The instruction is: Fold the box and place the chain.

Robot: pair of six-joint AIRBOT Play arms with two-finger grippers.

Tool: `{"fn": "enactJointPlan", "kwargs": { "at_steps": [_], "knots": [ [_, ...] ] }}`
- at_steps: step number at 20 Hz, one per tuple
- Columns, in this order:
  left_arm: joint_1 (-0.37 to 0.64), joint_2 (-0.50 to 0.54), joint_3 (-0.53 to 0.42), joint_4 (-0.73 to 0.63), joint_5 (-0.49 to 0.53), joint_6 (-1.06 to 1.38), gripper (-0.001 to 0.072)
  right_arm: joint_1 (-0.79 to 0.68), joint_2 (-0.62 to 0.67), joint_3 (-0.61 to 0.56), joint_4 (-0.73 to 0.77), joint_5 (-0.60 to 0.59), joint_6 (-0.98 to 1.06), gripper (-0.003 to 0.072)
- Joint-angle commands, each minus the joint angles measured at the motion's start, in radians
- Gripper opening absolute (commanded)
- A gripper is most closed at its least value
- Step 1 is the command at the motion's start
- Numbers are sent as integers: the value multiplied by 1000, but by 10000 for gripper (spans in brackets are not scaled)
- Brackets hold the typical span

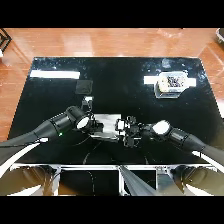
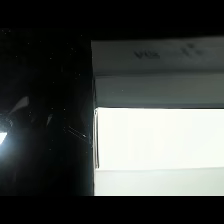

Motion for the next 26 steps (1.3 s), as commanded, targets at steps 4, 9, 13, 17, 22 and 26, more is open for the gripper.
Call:
{"fn": "enactJointPlan", "kwargs": {
  "at_steps": [4,9,13,17,22,26],
  "knots": [
    [0,-1,0,-2,-1,0,29,0,0,1,0,-6,0,216],
    [0,-1,0,-10,-2,1,30,-45,25,1,-12,-92,257,32],
    [0,-1,0,-9,-2,1,29,-237,143,1,-103,88,782,33],
    [0,-1,0,-9,-1,1,30,-493,317,1,-148,358,1172,32],
    [0,-1,0,-4,-1,1,29,-790,372,-8,-617,671,1674,32],
    [0,-1,0,-3,-9,1,29,-772,343,-85,-621,686,1820,32]
  ]
}}
